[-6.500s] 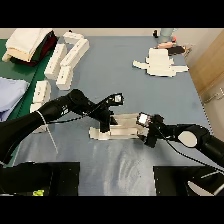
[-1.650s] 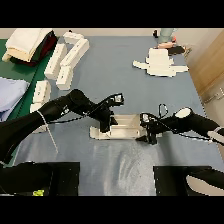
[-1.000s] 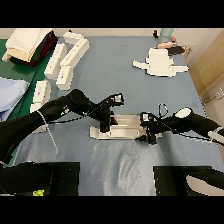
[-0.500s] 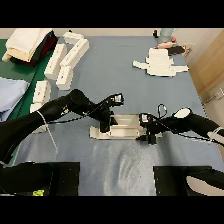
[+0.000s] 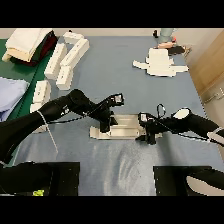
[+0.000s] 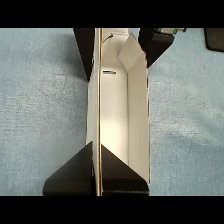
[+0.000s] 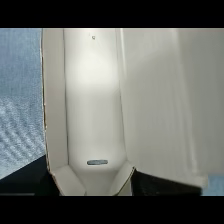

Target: Fold the box.

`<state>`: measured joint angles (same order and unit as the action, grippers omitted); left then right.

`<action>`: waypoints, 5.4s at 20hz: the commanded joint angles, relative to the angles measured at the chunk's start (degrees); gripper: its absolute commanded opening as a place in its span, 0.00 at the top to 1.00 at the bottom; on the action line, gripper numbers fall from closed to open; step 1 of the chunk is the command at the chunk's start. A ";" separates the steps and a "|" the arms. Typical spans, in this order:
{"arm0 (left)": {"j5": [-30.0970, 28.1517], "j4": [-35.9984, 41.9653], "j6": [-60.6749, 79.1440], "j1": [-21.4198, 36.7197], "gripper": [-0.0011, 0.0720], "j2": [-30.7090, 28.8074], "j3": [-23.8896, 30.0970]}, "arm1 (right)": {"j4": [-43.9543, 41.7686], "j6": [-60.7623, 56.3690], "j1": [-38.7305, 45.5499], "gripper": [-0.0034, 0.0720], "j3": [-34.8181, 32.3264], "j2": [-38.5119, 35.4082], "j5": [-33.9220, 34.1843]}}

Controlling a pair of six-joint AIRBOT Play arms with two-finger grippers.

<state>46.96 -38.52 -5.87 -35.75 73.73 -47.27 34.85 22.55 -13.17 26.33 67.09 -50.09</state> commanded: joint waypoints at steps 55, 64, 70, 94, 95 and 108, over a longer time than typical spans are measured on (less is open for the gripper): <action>-9.57 15.61 -67.10 -1.66 0.96 3.98 0.09 | 1.62 -0.61 -0.04 0.28 -0.02 -0.20 1.29; -8.02 17.75 -67.04 -1.68 0.96 9.14 0.31 | 1.62 -0.61 -0.04 0.28 -0.02 -0.20 1.29; -4.17 22.21 -56.30 -0.85 0.96 5.64 -0.15 | 1.62 -0.61 -0.04 0.28 -0.02 -0.20 1.27; 2.69 3.06 9.49 9.64 0.03 -21.81 20.50 | 1.62 -0.61 -0.04 0.28 -0.02 -0.20 1.29; 2.08 3.74 9.97 8.96 0.03 -20.46 20.50 | 1.62 -0.61 -0.04 0.28 -0.02 -0.20 1.29; -8.20 16.92 20.50 3.54 0.36 -6.05 17.18 | 1.62 -0.61 -0.04 0.28 -0.02 -0.20 1.29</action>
<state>40.58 -24.73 11.51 -31.53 65.56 -29.36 36.49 21.93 -13.21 26.28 66.94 -48.77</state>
